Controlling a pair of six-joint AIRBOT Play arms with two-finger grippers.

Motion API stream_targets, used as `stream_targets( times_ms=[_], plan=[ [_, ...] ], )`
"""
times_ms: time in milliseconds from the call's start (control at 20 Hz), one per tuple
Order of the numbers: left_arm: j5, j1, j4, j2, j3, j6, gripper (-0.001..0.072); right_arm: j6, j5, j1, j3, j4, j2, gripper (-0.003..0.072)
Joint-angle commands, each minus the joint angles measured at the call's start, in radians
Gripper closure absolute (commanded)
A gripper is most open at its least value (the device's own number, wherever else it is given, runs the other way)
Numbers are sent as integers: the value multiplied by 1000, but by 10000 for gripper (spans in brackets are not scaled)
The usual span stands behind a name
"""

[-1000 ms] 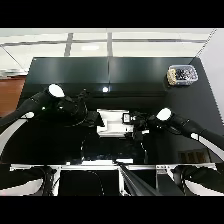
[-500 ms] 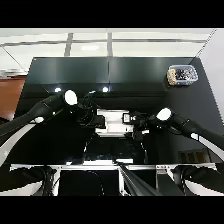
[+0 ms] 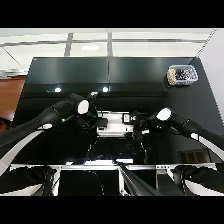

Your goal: Fold the box and place the chain.

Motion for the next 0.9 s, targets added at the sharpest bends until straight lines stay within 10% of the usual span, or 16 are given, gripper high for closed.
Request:
stream_targets(
  times_ms=[0, 550, 650, 850],
  plan=[
    [-20, -69, 154, 0, 16, -221, 121, 0, 0, 1, 0, 0, 0, 247],
    [-17, -93, 125, -16, 43, -354, 215, 0, 1, 1, 0, 0, 0, 247],
    [-11, -93, 85, -27, 43, -349, 372, 0, 1, 1, 0, 0, 0, 248],
    [0, -92, 74, -33, 43, -341, 385, 0, 1, 1, 0, 0, 0, 248]
  ],
)
